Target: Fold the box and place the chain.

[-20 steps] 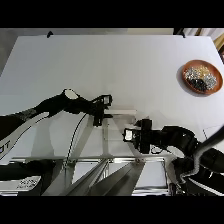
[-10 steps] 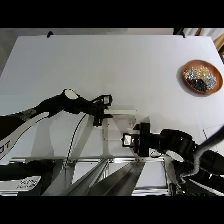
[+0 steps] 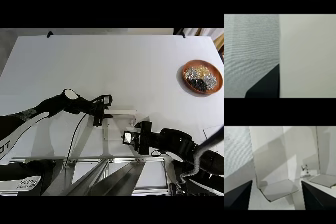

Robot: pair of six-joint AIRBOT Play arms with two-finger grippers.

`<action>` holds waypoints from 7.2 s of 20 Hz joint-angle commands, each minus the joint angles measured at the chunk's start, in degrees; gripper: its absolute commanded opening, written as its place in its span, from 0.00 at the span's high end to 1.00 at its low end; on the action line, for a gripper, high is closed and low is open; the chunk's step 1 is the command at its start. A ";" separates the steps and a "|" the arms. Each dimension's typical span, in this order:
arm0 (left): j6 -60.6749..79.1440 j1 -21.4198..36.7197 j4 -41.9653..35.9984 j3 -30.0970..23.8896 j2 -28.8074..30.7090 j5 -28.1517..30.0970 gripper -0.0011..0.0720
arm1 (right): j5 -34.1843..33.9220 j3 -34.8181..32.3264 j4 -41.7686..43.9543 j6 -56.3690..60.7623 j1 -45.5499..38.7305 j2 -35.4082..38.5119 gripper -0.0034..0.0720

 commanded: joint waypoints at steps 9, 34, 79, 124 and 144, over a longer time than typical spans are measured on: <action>0.02 0.02 0.00 0.04 0.02 0.02 0.97 | -2.32 0.46 0.83 0.79 -4.22 -2.40 0.09; 0.02 0.02 0.00 0.04 0.04 0.02 0.97 | -2.08 5.01 28.63 -34.49 -21.70 -2.75 0.06; 0.02 0.00 0.00 0.04 0.04 0.02 0.97 | 9.18 5.14 53.77 -70.23 -29.51 -16.48 0.09; 0.02 0.00 0.00 0.04 0.04 0.02 0.97 | 11.10 8.39 54.07 -72.98 -29.51 -24.59 0.56; 0.02 0.26 0.11 0.04 0.57 0.94 0.49 | 11.10 8.39 54.07 -72.98 -29.51 -24.59 0.56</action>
